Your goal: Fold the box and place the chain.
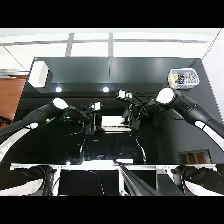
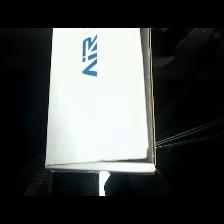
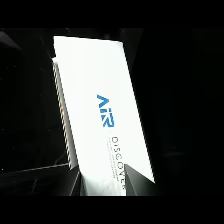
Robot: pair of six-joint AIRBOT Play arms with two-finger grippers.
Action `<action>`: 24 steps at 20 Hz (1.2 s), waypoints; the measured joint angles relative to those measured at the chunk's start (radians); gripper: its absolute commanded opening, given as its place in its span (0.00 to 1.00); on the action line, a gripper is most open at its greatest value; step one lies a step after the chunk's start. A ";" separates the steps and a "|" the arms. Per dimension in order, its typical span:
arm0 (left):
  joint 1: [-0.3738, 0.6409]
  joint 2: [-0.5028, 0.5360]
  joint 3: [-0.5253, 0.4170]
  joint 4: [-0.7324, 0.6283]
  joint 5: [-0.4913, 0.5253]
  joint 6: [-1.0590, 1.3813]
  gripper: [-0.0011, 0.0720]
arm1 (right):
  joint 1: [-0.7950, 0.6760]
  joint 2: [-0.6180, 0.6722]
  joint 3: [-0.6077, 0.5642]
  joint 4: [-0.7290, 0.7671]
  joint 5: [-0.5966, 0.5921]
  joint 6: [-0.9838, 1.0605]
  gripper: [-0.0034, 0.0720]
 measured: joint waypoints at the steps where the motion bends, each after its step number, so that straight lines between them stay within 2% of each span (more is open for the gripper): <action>1: 0.000 0.000 0.000 0.000 0.000 0.000 0.63 | 0.000 0.000 0.000 0.000 0.001 0.000 0.42; 2: 0.000 0.000 0.000 0.000 0.000 0.000 0.63 | 0.000 0.000 -0.001 0.000 0.001 0.000 0.45; 3: 0.000 0.000 0.000 0.000 0.000 0.000 0.63 | 0.000 0.000 -0.002 0.000 0.002 0.000 0.54; 18: 0.000 0.000 0.000 0.004 0.000 0.001 0.63 | 0.019 -0.021 -0.020 0.006 -0.007 0.019 0.54; 22: 0.000 0.000 0.000 -0.003 -0.002 0.001 0.63 | 0.002 0.010 -0.008 0.012 -0.005 0.037 0.54; 23: 0.000 0.000 0.000 -0.003 -0.002 0.001 0.63 | -0.009 0.029 -0.004 0.012 0.004 0.060 0.52; 24: 0.000 0.000 0.000 -0.002 -0.002 0.001 0.63 | -0.027 0.053 0.000 0.012 0.025 0.102 0.30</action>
